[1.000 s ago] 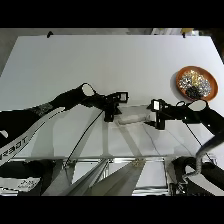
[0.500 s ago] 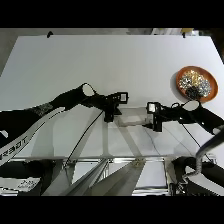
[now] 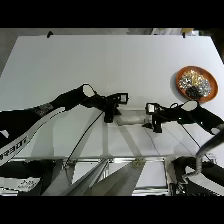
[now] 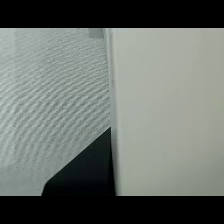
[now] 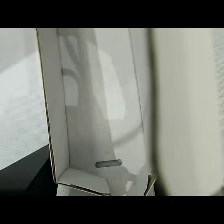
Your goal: Fold the box and place the chain.
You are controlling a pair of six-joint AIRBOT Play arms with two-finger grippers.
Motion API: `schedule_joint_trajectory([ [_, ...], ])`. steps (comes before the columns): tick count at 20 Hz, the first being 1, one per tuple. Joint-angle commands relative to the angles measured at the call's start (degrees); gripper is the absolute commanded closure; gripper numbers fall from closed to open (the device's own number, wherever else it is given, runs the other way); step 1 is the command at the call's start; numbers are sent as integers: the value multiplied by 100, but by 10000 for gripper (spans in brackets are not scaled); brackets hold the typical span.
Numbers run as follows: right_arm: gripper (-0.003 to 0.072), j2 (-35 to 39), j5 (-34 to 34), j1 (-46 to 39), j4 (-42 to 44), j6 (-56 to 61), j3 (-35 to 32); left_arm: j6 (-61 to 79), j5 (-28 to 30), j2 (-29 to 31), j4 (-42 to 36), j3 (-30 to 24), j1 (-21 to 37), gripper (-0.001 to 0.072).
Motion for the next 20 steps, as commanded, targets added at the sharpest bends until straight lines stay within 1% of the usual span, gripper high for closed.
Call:
schedule_joint_trajectory([
  [1, 292, -2, -7, -35, -192, 7, -2, -2, 7, 4, -15, 4, 4, 700],
  [5, 287, -2, 59, -35, -227, 2, -4, -4, 7, 4, -15, 4, 4, 700],
  [6, 268, -2, 74, -35, -223, 2, -4, -2, 7, 4, -15, 4, 4, 700],
  [7, 208, -2, 81, -35, -212, 2, -4, -2, 7, 4, -15, 4, 4, 700],
  [8, 174, -2, 79, -35, -186, 0, -4, -2, 7, 4, -15, 4, 4, 700],
  [9, 155, -2, 79, -35, -138, 0, -4, -2, 7, 4, -15, 4, 4, 700],
  [14, 125, -2, 72, -35, -11, -22, -4, -2, 7, 4, -15, 4, 4, 700],
  [16, 25, -2, 63, -35, -11, -66, -4, -2, 7, 4, -15, 4, 4, 700],
  [17, 21, -2, 63, -35, -7, -72, -4, -2, 7, 4, -15, 4, 4, 700],
  [18, -4, -2, 50, -35, -2, -74, -4, -2, 7, 4, -15, 4, 4, 700],
  [20, -12, -2, 0, -35, 85, -81, -2, -4, 7, 4, -15, 4, 4, 700],
])
